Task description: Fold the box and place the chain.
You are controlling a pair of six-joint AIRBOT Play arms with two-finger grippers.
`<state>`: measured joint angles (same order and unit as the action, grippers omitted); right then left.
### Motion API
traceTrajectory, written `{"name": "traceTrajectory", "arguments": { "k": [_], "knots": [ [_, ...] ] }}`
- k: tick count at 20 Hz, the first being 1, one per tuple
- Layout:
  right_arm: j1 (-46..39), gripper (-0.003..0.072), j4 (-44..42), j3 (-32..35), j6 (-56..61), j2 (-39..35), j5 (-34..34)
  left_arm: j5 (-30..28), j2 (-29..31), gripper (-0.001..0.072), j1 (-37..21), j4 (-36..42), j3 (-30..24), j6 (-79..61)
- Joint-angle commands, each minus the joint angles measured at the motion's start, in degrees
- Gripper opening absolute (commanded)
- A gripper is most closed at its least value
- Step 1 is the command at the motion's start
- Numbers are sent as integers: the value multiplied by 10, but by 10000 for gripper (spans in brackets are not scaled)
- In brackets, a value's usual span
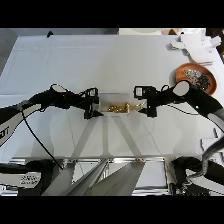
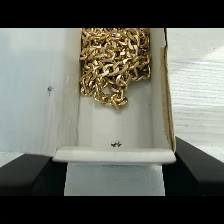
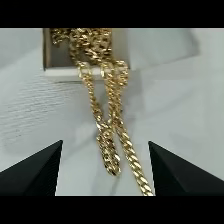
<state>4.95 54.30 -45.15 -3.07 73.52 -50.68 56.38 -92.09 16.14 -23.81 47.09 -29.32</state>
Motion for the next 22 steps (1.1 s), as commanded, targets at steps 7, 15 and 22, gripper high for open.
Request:
{"name": "traceTrajectory", "arguments": {
  "k": [7, 15, 22],
  "knots": [
    [-7, 569, -40, 1, -76, 102, 70, 0, 0, 256, 0, 0, 0, 0],
    [-2, 9, -27, 1, 18, 112, 61, 0, 0, 256, 0, 0, 0, 0],
    [39, 8, -1, 1, 186, 29, 68, 0, 0, 256, 0, 0, 0, 0]
  ]
}}
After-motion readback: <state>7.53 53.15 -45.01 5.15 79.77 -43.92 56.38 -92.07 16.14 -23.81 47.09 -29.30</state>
